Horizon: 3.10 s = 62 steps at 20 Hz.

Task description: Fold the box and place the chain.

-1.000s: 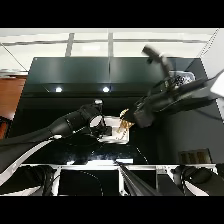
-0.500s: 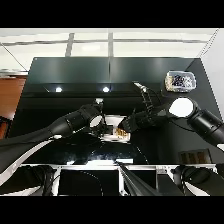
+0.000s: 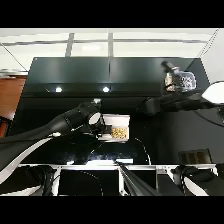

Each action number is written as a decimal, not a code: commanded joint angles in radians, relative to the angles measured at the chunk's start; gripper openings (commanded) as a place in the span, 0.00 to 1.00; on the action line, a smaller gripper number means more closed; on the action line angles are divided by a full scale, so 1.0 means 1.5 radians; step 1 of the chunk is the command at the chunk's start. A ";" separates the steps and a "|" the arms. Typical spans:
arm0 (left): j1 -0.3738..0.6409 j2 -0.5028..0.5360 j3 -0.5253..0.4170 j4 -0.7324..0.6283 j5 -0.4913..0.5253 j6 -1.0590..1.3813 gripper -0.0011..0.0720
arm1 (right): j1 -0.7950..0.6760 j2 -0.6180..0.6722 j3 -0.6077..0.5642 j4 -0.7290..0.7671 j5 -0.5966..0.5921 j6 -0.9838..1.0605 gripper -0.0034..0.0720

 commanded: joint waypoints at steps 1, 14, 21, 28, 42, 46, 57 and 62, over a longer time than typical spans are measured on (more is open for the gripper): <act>0.017 0.003 0.032 -0.019 -0.014 0.001 0.54 | -0.102 0.038 0.011 -0.010 0.039 -0.002 0.66; 0.234 0.310 -0.139 -0.191 -0.033 0.560 0.74 | -0.109 0.038 0.010 -0.033 0.028 -0.002 0.66; 0.541 0.297 -0.402 -0.696 -0.014 1.253 0.99 | -0.109 0.037 0.010 -0.049 0.028 -0.001 0.66; 0.488 0.277 -0.400 -0.632 0.135 1.687 0.99 | -0.109 0.037 0.010 -0.056 0.037 0.001 0.66; 0.326 0.050 -0.230 -0.528 0.060 1.723 0.99 | -0.109 0.037 0.010 -0.057 0.035 0.001 0.66; 0.309 0.050 -0.231 -0.540 0.076 1.723 0.99 | -0.109 0.037 0.010 -0.057 0.023 0.000 0.66; 0.284 0.050 -0.231 -0.568 0.124 1.706 0.99 | -0.108 0.037 0.010 -0.064 0.021 0.001 0.66; 0.282 0.048 -0.231 -0.570 0.123 1.706 0.99 | -0.108 0.037 0.010 -0.064 0.021 0.001 0.66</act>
